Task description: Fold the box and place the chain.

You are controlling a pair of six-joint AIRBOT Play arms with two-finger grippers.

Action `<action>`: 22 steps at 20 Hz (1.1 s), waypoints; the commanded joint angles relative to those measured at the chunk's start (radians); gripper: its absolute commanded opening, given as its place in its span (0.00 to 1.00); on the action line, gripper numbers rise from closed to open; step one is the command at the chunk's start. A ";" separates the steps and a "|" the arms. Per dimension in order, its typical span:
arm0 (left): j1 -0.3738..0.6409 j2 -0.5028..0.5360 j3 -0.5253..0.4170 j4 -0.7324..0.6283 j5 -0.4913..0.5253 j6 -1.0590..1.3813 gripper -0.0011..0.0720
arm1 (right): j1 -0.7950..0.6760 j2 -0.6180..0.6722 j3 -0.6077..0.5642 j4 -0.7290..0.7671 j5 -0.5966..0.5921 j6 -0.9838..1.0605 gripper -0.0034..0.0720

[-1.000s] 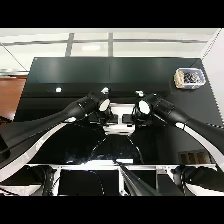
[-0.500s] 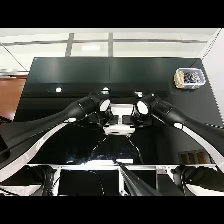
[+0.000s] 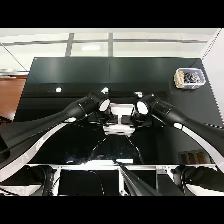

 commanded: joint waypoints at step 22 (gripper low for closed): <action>0.001 0.000 0.001 -0.001 0.005 -0.001 0.05 | -0.536 0.429 -0.139 -0.585 -0.340 -0.021 1.00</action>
